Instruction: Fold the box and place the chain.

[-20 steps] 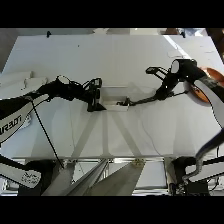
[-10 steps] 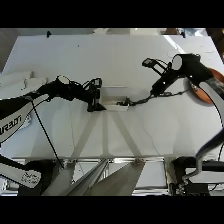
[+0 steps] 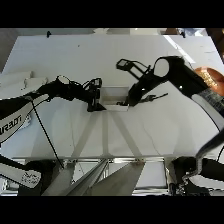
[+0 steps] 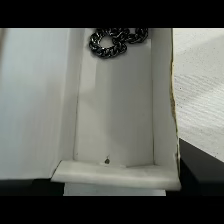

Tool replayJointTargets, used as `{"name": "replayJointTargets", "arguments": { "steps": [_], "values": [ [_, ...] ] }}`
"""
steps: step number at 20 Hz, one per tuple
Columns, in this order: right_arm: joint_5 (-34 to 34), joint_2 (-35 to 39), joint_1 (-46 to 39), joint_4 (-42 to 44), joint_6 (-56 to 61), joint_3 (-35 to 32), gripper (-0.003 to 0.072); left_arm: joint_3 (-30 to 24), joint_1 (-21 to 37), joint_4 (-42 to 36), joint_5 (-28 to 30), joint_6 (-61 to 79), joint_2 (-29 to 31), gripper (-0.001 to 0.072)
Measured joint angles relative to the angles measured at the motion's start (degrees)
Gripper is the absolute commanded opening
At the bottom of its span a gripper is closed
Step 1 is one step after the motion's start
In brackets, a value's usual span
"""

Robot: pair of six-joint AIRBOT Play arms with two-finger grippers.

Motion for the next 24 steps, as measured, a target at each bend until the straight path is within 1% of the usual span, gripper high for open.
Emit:
{"name": "replayJointTargets", "arguments": {
  "steps": [3, 6, 8, 11, 14, 17, 18, 19, 20, 22, 24],
  "values": [
    [-1.9, 0.1, 2.5, 4.1, -0.5, 0.0, 0.0012, 0.0, 0.0, 0.0, 0.0, 0.0, 0.0, 0.0364],
    [-4.6, 0.2, 3.6, 10.0, -3.2, 0.1, 0.0011, 0.0, 0.0, 0.0, 0.0, 0.0, 0.0, 0.0364],
    [-7.1, 0.2, 3.9, 14.1, -5.9, 0.1, 0.0011, 0.0, 0.0, 0.0, 0.0, 0.0, 0.0, 0.0364],
    [-13.0, -0.4, 4.2, 18.9, -9.2, 0.1, 0.0012, 0.0, 0.0, 0.0, 0.0, 0.0, 0.0, 0.0364],
    [-18.8, -2.3, 4.2, 20.5, -10.6, 0.2, 0.0013, 0.0, 0.0, 0.0, 0.0, 0.0, 0.0, 0.0364],
    [-19.5, -5.2, 4.3, 19.5, -11.2, 0.2, 0.0019, 0.0, 0.0, 0.0, 0.0, 0.0, 0.0, 0.0364],
    [-18.7, -6.3, 4.3, 18.6, -11.4, 0.2, 0.0122, 0.0, 0.0, 0.0, 0.0, 0.0, 0.0, 0.0364],
    [-17.6, -7.2, 4.3, 17.9, -11.4, 0.1, 0.0276, 0.0, 0.0, 0.0, 0.0, 0.0, 0.0, 0.0364],
    [-16.7, -7.7, 4.3, 17.3, -11.5, 0.1, 0.0302, 0.0, 0.0, 0.0, 0.0, 0.0, 0.0, 0.0364],
    [-15.1, -7.9, 4.2, 16.7, -11.6, 0.1, 0.0302, 0.0, 0.0, 0.0, 0.0, 0.0, 0.0, 0.0364],
    [-14.3, -6.5, 3.4, 16.2, -11.6, 0.2, 0.0301, 0.0, 0.0, 0.0, 0.0, 0.0, 0.0, 0.0364]
  ]
}}
